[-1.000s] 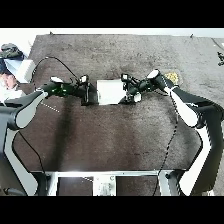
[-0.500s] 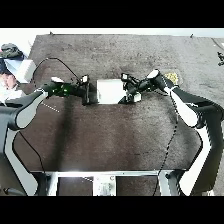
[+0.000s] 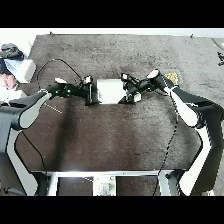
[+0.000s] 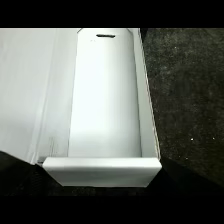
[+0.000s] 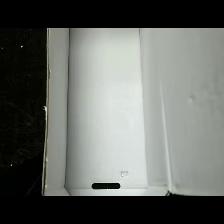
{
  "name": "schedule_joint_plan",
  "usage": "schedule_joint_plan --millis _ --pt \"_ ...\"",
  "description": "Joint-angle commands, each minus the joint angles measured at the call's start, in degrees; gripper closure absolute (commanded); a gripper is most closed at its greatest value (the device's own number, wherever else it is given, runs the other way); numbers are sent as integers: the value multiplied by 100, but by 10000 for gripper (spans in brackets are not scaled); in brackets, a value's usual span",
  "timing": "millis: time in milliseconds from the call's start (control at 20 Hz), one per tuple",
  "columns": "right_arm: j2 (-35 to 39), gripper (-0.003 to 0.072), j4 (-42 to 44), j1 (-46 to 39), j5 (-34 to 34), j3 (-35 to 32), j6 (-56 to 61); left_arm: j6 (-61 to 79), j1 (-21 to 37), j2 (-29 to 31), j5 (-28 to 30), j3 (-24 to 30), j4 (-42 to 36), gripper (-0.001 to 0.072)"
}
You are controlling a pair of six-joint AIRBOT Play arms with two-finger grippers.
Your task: Fold the box and place the chain.
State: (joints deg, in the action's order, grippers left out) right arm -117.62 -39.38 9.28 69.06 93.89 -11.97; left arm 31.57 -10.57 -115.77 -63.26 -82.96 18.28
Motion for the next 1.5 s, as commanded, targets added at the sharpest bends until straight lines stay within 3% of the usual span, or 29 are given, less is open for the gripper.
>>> schedule_joint_plan --millis 0,150,300,1350,1400,1450 --pt "-2 222 -4 4 13 2 -2 4 -33 -44 129 -13 -48 -3" --pt "-2 223 -4 7 15 2 -2 31 -33 -68 133 -13 -61 -3" --pt "-2 222 -4 7 15 2 -2 52 -44 -138 44 -48 -74 48" --pt "-2 223 -4 7 15 2 -2 192 -146 -254 -76 -216 -26 49" --pt "-2 223 -4 7 15 2 -2 170 -146 -254 -79 -216 -26 73" --pt "-2 222 -4 4 13 2 -2 107 -146 -254 -90 -214 -2 181"
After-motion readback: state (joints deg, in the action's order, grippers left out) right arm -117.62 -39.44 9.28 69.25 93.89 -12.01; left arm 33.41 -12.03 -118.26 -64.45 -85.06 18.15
